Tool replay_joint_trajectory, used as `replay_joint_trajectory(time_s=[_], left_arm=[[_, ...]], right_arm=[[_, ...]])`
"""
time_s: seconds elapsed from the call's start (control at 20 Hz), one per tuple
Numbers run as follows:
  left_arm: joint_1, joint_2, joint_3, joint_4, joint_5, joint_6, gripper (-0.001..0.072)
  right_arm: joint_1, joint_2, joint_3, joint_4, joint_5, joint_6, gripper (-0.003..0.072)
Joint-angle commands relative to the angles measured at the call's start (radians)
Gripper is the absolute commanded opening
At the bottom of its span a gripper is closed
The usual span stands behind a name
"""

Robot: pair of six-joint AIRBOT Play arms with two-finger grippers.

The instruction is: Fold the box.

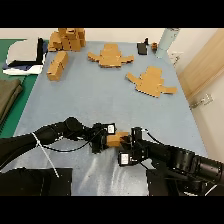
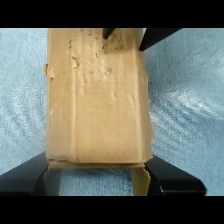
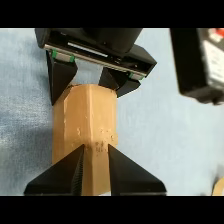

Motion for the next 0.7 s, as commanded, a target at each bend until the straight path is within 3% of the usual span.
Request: replay_joint_trajectory(time_s=[0.0, 0.2, 0.3, 0.65], left_arm=[[0.000, 0.000, 0.000, 0.000, 0.000, -0.001, 0.0463], [0.000, 0.000, 0.000, 0.000, 0.000, -0.001, 0.0463], [0.000, 0.000, 0.000, 0.000, 0.000, -0.001, 0.0463], [0.000, 0.000, 0.000, 0.000, 0.000, -0.001, 0.0463]], right_arm=[[0.000, 0.018, 0.001, -0.014, 0.000, 0.000, 0.0226], [-0.009, 0.018, 0.001, -0.067, 0.000, 0.009, 0.0225], [-0.009, 0.018, 0.001, -0.071, 0.000, 0.011, 0.0128], [-0.009, 0.008, 0.001, -0.058, 0.000, 0.016, 0.0127]])
